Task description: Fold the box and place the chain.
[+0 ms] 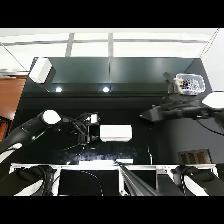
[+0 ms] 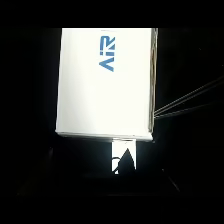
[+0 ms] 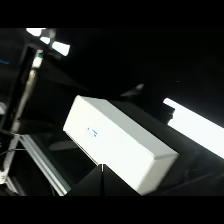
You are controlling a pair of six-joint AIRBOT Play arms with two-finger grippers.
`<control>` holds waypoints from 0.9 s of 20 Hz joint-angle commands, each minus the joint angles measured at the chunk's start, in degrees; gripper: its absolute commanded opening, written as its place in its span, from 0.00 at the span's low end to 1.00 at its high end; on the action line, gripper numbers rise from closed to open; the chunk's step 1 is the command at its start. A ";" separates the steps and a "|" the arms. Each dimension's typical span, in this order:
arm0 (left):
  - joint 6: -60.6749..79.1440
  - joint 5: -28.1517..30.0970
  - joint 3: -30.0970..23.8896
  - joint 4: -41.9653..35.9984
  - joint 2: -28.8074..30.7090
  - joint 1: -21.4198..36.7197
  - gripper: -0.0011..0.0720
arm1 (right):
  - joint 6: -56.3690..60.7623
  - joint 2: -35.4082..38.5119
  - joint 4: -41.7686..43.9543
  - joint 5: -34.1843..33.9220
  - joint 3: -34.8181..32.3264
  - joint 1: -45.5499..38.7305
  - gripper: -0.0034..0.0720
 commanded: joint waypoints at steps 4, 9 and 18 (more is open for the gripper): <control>-16.41 -3.54 2.21 5.81 7.67 -2.29 0.98 | 3.43 5.68 -9.57 3.37 0.15 -7.80 0.05; -21.51 -3.08 11.30 5.70 -2.03 -9.35 0.98 | 3.43 5.68 -9.38 1.99 0.15 -7.80 0.05; -21.22 -1.16 15.52 5.14 -9.42 -13.00 0.98 | 3.45 5.68 -9.40 1.55 0.15 -7.80 0.05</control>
